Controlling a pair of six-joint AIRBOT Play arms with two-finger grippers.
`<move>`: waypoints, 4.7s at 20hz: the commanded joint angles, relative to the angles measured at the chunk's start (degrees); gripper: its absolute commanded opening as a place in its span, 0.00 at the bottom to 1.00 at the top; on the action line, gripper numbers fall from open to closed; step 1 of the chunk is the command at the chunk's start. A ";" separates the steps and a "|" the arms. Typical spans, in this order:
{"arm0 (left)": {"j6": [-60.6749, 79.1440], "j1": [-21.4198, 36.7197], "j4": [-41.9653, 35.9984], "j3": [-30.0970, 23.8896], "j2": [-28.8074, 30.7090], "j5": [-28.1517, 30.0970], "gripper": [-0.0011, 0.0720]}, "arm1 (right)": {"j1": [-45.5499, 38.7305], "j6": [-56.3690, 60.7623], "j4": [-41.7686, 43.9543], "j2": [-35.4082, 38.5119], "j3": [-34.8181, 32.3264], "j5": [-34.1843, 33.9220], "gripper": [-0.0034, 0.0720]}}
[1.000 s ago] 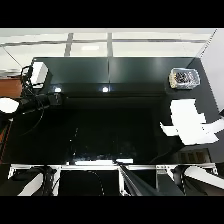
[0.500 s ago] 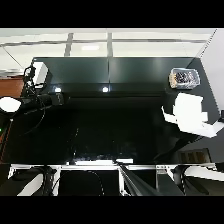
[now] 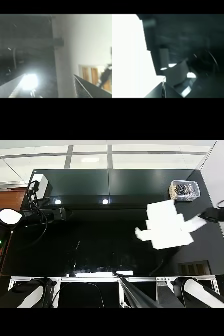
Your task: Fold the box and place the chain.
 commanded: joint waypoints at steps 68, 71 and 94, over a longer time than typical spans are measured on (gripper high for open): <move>73.85 -27.04 -9.86 11.52 -25.27 -4.52 0.05 | 65.37 -47.12 0.81 7.91 -28.24 -26.18 0.94; 73.85 -27.04 -9.92 11.52 -25.27 -4.70 0.05 | 66.88 -47.47 0.98 7.06 -28.24 -28.20 0.94; 73.85 -27.04 -9.94 11.52 -25.27 -4.74 0.05 | 56.19 -45.92 7.43 9.03 -22.53 -32.41 0.94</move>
